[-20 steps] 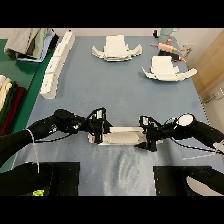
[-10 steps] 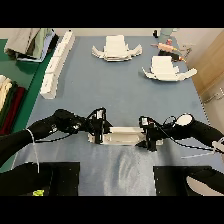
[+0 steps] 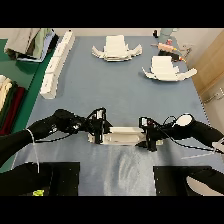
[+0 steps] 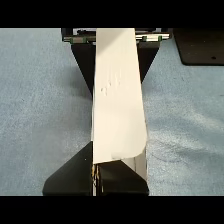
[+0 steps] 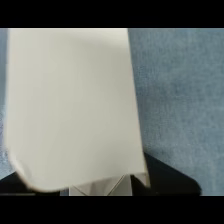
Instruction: Fold the box.
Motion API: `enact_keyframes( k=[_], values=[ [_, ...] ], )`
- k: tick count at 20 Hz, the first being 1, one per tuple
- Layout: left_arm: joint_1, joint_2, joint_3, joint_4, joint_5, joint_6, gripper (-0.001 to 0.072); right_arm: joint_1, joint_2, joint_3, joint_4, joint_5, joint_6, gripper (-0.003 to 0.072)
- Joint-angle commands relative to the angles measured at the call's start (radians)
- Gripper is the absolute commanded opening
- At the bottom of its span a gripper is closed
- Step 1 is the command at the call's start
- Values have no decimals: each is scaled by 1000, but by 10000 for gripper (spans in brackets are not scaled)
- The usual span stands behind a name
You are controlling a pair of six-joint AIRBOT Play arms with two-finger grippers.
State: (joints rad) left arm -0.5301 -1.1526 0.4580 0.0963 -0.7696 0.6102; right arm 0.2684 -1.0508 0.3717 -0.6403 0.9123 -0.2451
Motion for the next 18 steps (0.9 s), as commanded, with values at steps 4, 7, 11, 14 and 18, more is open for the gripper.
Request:
enact_keyframes(
  k=[4,7,11,14,18],
  values=[
    [0,-1,0,0,0,0,16,0,5,1,1,-11,2,522],
    [0,-1,0,0,0,0,16,0,5,1,9,-8,2,523],
    [0,-1,0,0,0,0,16,0,10,1,36,2,1,604],
    [0,-1,0,0,0,0,16,0,11,1,37,5,-21,602],
    [0,-1,0,0,0,0,16,0,11,-1,35,7,-42,600]
  ],
)
